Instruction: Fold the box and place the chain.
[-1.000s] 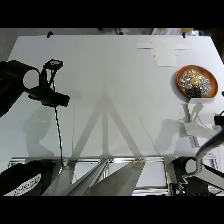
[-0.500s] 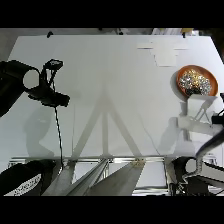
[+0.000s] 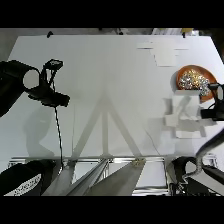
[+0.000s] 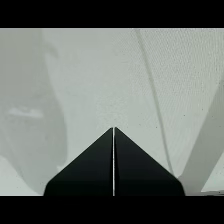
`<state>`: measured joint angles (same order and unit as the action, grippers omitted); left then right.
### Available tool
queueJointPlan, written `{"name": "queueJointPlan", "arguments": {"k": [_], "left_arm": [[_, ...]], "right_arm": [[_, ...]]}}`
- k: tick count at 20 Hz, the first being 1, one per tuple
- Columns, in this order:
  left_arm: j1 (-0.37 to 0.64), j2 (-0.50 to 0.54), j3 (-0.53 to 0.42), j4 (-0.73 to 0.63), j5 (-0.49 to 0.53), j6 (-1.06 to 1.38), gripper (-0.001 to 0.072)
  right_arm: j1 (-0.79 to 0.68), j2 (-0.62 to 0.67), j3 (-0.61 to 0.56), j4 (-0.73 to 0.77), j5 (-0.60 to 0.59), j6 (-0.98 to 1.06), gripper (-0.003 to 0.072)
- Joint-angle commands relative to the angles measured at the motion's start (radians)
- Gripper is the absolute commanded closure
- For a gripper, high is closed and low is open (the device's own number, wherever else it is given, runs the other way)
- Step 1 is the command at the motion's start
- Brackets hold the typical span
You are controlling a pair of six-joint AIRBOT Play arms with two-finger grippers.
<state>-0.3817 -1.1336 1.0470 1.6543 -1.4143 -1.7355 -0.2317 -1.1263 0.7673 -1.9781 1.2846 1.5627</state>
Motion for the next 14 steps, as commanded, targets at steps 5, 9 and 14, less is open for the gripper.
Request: {"name": "queueJointPlan", "arguments": {"k": [5,9,14], "left_arm": [[0.001,0.0,0.0,0.0,0.0,0.0,0.0698],[0.001,0.0,0.0,0.0,0.0,0.0,0.0698],[0.001,0.0,0.0,0.0,0.0,0.0,0.0698]], "right_arm": [[0.328,0.359,-0.154,0.431,-0.051,0.043,0.0672],[0.51,0.486,-0.229,0.487,-0.149,0.166,0.0672],[0.667,0.49,-0.269,0.475,-0.257,0.269,0.0672]]}}
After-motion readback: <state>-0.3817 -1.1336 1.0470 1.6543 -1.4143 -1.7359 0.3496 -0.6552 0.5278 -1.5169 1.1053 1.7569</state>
